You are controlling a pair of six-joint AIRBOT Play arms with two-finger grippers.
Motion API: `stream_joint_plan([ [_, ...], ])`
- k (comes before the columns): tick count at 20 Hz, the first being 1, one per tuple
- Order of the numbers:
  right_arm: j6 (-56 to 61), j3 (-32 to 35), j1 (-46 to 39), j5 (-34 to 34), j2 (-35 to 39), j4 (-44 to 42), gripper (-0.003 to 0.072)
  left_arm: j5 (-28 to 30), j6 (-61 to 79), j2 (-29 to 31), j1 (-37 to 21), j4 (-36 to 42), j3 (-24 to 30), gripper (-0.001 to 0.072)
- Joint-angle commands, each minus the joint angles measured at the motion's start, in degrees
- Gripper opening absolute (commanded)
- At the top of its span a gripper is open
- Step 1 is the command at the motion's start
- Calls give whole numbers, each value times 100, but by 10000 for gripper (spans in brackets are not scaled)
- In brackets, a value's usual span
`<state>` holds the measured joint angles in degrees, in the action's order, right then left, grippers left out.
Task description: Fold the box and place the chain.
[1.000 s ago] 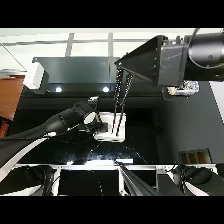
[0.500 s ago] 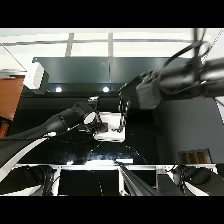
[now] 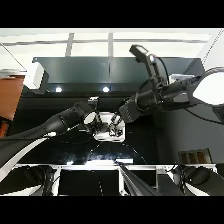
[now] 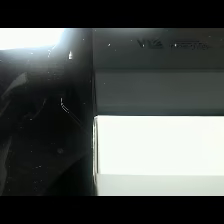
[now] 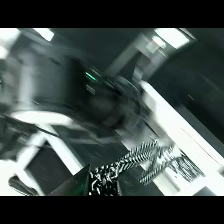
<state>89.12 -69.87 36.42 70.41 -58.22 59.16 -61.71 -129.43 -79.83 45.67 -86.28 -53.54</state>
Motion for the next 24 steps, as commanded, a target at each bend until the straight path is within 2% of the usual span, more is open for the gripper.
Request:
stream_joint_plan([
  [1,258,247,24,168,-42,516,23,13,0,0,2,0,2,27],
  [5,245,706,26,-400,-332,-28,23,15,0,0,2,0,2,28],
  [8,90,730,24,-575,-623,-212,24,15,0,0,2,2,2,27],
  [9,79,730,24,-577,-671,-216,58,15,0,0,2,2,2,28],
  [10,79,730,24,-555,-678,-190,297,15,-2,0,2,2,2,27],
  [11,63,719,-4,-468,-673,-144,451,15,-2,0,2,2,2,28],
  [15,-39,706,-590,262,-380,498,455,11,-2,0,-4,26,-7,27],
  [19,-251,713,-1432,625,160,1843,455,125,-498,2,17,44,-11,26],
  [20,-238,715,-1589,599,214,1947,524,181,-658,0,66,17,-11,26],
  [21,-229,723,-1731,557,229,1915,626,275,-782,-4,105,0,-9,26],
  [24,-232,802,-1799,433,229,1904,627,420,-750,-15,122,0,-9,27],
])
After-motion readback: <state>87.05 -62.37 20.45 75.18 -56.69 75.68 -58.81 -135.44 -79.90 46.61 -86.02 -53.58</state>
